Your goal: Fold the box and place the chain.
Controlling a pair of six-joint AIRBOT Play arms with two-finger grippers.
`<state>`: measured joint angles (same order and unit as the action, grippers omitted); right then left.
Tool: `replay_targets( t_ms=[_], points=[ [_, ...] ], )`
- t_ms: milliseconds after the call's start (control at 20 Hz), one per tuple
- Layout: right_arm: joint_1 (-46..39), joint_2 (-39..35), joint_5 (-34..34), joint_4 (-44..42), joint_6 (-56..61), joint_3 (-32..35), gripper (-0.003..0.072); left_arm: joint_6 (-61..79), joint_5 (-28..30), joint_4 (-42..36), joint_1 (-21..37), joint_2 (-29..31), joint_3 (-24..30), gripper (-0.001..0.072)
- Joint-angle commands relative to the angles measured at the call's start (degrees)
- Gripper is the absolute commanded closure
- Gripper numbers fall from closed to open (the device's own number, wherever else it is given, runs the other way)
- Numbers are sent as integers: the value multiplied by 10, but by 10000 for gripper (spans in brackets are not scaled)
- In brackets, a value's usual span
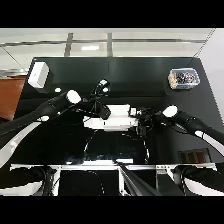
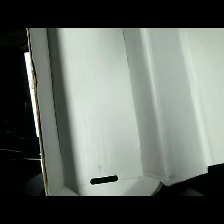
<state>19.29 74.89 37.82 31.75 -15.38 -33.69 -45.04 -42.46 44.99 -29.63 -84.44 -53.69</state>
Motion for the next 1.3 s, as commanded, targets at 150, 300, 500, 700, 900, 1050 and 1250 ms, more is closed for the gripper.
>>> replay_targets(
  t_ms=[150,300,500,700,900,1050,1250],
  points=[
    [0,0,-2,-1,2,0,213,-24,-50,55,58,67,-16,689],
    [0,0,-2,-1,2,0,213,10,-32,78,101,170,35,688],
    [0,0,-2,-1,2,0,213,300,-68,-33,140,228,123,624],
    [0,0,-2,-1,2,0,213,451,-43,-26,91,210,156,-2],
    [0,0,-2,0,2,0,213,473,-14,79,52,151,141,3],
    [0,0,-2,-1,2,0,213,468,-28,65,45,114,126,19],
    [0,0,-2,-1,2,0,213,469,-33,16,29,111,127,34]
  ],
)
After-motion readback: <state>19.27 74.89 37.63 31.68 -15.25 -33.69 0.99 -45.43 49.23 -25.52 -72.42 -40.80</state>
